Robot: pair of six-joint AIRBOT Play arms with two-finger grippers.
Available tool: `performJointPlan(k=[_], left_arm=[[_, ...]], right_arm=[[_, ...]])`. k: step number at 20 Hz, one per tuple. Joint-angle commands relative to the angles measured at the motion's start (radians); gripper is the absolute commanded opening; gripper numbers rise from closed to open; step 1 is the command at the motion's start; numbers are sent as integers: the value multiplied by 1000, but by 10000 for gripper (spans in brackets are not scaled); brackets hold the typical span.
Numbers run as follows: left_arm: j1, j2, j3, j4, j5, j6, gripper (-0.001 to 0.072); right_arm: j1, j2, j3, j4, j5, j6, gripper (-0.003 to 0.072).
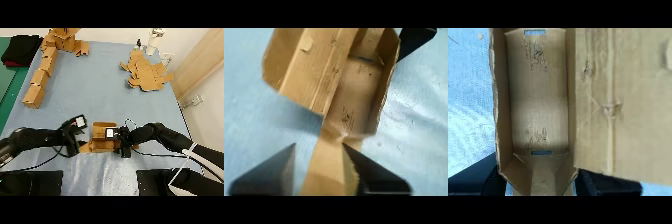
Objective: Fold the box.
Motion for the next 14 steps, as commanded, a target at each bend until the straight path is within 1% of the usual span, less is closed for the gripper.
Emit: performJointPlan(k=[1, 2, 3, 4, 5, 6, 7, 8, 9, 11, 13, 14], left_arm=[[52, 202, 8, 293, -255, -345, 89], [62, 256, 12, 393, -272, -579, 11], [78, 296, 12, 510, -280, -881, 11], [102, 318, 12, 623, -325, -1165, 12], [130, 320, 10, 668, -404, -1324, 11], [154, 306, -2, 624, -465, -1341, 11], [169, 282, -21, 537, -486, -1338, 11], [176, 247, -45, 439, -481, -1324, 10], [174, 210, -66, 362, -459, -1316, 10], [174, 133, -95, 228, -379, -1278, 9], [174, 61, -106, 81, -285, -1200, 9], [174, 29, -105, 31, -246, -1166, 9]], right_arm=[[0, 0, 0, -2, 2, 1, 516], [0, 0, 0, -2, 2, 1, 516], [0, 0, 0, -2, 2, 1, 516], [0, 0, 0, -2, 3, 1, 516], [0, 0, 0, -2, 2, 1, 516], [0, 0, 0, -2, 2, 1, 516], [0, 0, 0, -2, 2, 1, 516], [0, 0, 0, -2, 3, 1, 516], [0, 0, 0, -2, 2, 1, 516], [0, 0, 0, -2, 3, 1, 516], [0, 0, 0, -2, 2, 1, 516], [0, 0, 0, -2, 2, 1, 516]])
